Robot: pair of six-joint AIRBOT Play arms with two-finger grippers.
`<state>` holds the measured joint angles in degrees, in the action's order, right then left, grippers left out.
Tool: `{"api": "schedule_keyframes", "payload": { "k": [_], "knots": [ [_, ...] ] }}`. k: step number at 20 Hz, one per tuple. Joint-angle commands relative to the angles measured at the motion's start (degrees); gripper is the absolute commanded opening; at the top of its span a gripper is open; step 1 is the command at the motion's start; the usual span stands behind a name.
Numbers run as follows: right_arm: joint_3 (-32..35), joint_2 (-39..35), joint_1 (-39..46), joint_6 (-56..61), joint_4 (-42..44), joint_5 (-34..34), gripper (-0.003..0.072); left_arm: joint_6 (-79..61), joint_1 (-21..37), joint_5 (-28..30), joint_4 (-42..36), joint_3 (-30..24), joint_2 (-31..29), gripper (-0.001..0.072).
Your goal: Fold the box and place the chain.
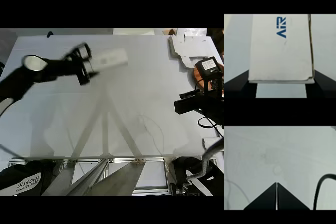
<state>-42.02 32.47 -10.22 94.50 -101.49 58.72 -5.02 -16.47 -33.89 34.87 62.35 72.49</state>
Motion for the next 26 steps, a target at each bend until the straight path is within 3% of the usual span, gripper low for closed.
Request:
{"api": "schedule_keyframes", "payload": {
  "k": [1,3,5,7,10,12,15,18,22,26],
  "knots": [
    [0.0,-0.1,0.0,0.0,0.0,0.0,0.0016,11.9,0.4,18.3,2.1,0.1,-9.2,0.0006],
    [0.0,-0.1,0.0,0.0,0.0,0.0,0.0016,17.4,1.9,23.2,2.0,0.1,-12.5,0.0006],
    [0.0,-0.1,0.0,0.0,0.0,0.0,0.0016,23.5,4.9,23.6,2.1,0.1,-14.9,0.0006],
    [0.0,-0.1,0.0,0.0,0.0,0.0,0.0016,31.7,9.3,21.9,2.1,0.0,-16.4,0.0006],
    [0.0,-0.1,0.0,0.0,0.0,0.0,0.0016,40.9,17.8,14.4,3.0,0.0,-17.0,0.0005],
    [0.0,-0.1,0.0,0.0,0.0,0.0,0.0016,47.4,23.3,7.6,10.6,0.0,-16.8,0.0005],
    [0.0,-0.1,0.0,0.0,0.0,0.0,0.0016,64.3,30.0,1.0,28.5,0.0,-16.1,0.0005],
    [0.0,-0.1,0.0,0.0,0.0,0.0,0.0016,74.0,35.1,-3.5,40.8,0.0,-13.6,0.0006],
    [0.0,-0.1,0.0,0.0,0.0,0.0,0.0016,74.1,38.3,-8.2,40.4,-0.4,-6.9,0.0005],
    [0.0,-0.1,0.0,0.0,0.0,0.0,0.0016,73.9,38.2,-5.2,40.4,-3.3,2.1,0.0005]
  ]
}}
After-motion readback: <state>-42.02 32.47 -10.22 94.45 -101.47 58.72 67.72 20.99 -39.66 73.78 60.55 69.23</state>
